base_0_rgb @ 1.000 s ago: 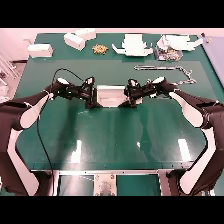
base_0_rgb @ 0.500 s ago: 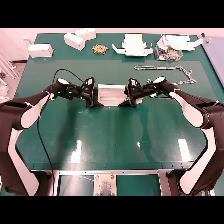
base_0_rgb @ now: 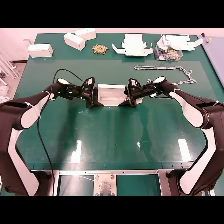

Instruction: Fold the box and place the chain.

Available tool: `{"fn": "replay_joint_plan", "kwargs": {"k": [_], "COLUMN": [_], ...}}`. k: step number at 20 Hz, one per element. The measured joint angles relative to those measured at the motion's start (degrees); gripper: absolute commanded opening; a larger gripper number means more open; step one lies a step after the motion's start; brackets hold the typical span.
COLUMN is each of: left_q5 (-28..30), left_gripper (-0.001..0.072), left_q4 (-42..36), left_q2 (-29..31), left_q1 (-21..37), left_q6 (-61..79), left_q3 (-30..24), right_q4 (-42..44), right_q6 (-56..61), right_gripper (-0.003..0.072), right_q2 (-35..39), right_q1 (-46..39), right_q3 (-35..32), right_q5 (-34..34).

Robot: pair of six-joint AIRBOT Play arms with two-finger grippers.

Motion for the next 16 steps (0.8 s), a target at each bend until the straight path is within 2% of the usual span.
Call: {"fn": "replay_joint_plan", "kwargs": {"k": [16], "left_q5": [0.87], "left_gripper": [0.0402], "left_q4": [-0.04], "left_q2": [0.00], "left_q1": [-0.02], "left_q6": [-2.54], "left_q3": [0.00], "right_q4": [0.00], "right_q6": [0.00], "right_gripper": [0.0476], "right_q2": [0.00], "right_q1": [0.04], "right_q3": [0.02], "right_q5": [0.07]}}
